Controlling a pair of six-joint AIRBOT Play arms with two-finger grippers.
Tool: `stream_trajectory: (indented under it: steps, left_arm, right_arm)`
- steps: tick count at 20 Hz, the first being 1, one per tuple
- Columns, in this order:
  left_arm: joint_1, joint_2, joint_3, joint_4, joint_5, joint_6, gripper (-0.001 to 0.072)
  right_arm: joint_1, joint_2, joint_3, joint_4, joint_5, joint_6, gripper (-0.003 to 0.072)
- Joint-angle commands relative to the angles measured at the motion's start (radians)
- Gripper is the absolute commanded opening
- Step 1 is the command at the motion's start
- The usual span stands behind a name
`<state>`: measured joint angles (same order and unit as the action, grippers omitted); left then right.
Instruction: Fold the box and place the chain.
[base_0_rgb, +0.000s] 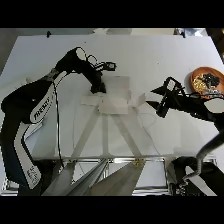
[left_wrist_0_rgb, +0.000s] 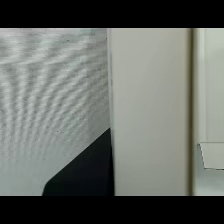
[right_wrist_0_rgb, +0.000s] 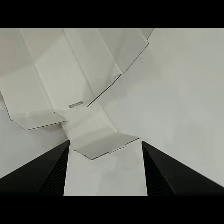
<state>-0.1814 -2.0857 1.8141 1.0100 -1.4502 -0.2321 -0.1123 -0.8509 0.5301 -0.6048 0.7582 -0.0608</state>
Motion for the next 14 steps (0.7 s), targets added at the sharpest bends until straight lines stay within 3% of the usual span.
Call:
stream_trajectory:
  steps: [1, 14]
  left_arm:
    - [0.001, 0.001, 0.001, -0.006, 0.01, -0.016, 0.0014]
    - [0.002, 0.056, 0.002, -0.007, -0.001, -0.018, 0.0014]
  right_arm:
    - [0.0, 0.001, 0.001, 0.0, 0.0, 0.0, 0.0503]
    - [0.0, 0.001, 0.001, 0.0, 0.0, 0.001, 0.0502]
